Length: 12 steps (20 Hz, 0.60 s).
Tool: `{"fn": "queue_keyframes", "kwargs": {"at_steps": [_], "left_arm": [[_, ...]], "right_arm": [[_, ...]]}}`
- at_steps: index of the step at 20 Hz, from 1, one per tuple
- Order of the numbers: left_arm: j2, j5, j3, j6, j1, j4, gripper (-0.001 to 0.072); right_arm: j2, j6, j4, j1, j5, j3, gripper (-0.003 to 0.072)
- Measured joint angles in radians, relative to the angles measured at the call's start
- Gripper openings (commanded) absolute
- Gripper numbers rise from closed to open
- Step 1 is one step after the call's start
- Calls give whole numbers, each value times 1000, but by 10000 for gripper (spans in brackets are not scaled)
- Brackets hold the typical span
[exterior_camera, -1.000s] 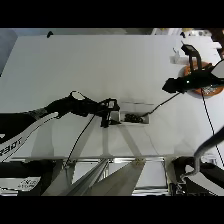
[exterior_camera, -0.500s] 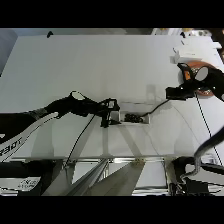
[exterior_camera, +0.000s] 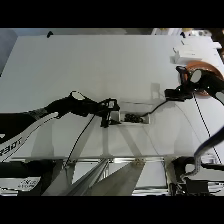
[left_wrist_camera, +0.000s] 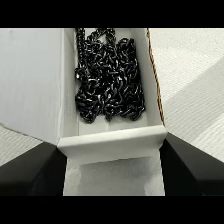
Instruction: Fold the box and place the chain.
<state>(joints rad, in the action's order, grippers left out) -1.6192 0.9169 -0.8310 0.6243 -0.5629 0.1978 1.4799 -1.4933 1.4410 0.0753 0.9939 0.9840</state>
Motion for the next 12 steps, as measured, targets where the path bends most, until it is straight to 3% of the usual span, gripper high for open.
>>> {"fn": "queue_keyframes", "kwargs": {"at_steps": [1, 2, 4, 12], "left_arm": [[0, 0, 0, 0, 0, 0, 103], [0, 0, 0, 0, 0, 0, 103], [0, 0, 0, 0, 0, 0, 103], [0, 0, 0, 0, 0, 0, 103]], "right_arm": [[6, 0, 1, 0, -3, 0, 165], [11, -3, 0, 0, -6, 0, 154], [17, -2, 6, -2, -3, 1, 24], [-20, 3, -6, -64, 97, -2, 15]]}}
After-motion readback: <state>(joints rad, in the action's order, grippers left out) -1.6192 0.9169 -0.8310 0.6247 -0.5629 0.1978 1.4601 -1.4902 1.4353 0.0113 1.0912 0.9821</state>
